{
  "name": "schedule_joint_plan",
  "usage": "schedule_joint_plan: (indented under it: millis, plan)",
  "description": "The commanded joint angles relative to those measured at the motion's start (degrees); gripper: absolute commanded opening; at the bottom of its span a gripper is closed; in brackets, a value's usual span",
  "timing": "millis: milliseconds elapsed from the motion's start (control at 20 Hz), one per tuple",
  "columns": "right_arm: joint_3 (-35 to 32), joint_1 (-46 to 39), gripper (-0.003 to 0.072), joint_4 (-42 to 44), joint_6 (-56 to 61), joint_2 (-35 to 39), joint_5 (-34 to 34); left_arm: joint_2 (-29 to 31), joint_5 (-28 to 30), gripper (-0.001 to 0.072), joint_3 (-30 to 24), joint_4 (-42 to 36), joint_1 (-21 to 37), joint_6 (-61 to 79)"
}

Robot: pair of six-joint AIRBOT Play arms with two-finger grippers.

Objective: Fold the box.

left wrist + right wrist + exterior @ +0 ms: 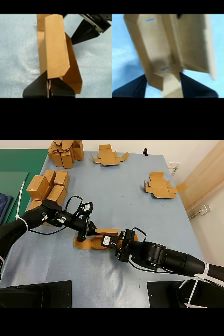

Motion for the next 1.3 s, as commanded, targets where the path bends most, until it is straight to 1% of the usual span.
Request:
schedule_joint_plan:
  millis: [0, 200, 300, 350, 500, 600, 700, 800, 900, 1050, 1250]
  plan:
    - [0.07, -0.09, 0.0672, -6.45, 4.13, 0.07, 0.79, -0.04, -0.7, 0.0019, -0.04, 1.68, 0.0, -1.05]
    - [0.07, -0.17, 0.0671, -5.9, 4.11, -0.74, 5.66, -0.04, -0.57, 0.0019, -0.04, 1.66, 0.0, -1.03]
    - [0.07, -1.4, 0.0664, -0.44, 3.78, -2.12, 7.13, -0.04, -0.57, 0.0019, -0.04, 1.68, 0.02, -1.03]
    - [0.07, -2.25, 0.0657, 3.93, 0.85, -2.75, 7.21, -0.04, -0.57, 0.0019, -0.04, 1.68, 0.0, -1.03]
    - [0.07, -5.75, 0.0647, 18.93, -14.6, -3.89, 7.87, -0.04, -0.52, 0.0019, -0.04, 1.68, 0.02, -1.01]
    - [0.07, -8.59, 0.0595, 27.19, -24.52, -4.2, 7.91, -0.04, -0.2, 0.0019, -0.04, 1.66, 0.0, -1.03]
    - [0.09, -11.58, 0.0594, 35.87, -37.59, -4.22, 8.17, -0.04, 0.44, 0.0019, -0.04, 1.68, 0.02, -1.01]
    - [0.15, -14.6, 0.0595, 42.45, -47.1, -4.46, 7.72, -0.04, 1.6, 0.0019, -0.04, 1.66, 0.0, -0.98]
    - [0.96, -16.96, 0.0594, 47.12, -53.11, -5.86, 4.46, -0.04, 2.69, 0.0019, -0.04, 1.66, 0.0, -1.01]
    - [1.88, -17.88, 0.0595, 51.47, -60.43, -9.14, 3.08, -0.04, 2.89, 0.0019, -0.04, 1.66, 0.0, -1.01]
    - [4.37, -17.88, 0.0595, 52.68, -62.6, -12.2, -0.11, -0.04, 4.52, 0.0019, -0.04, 1.68, 0.0, -1.01]
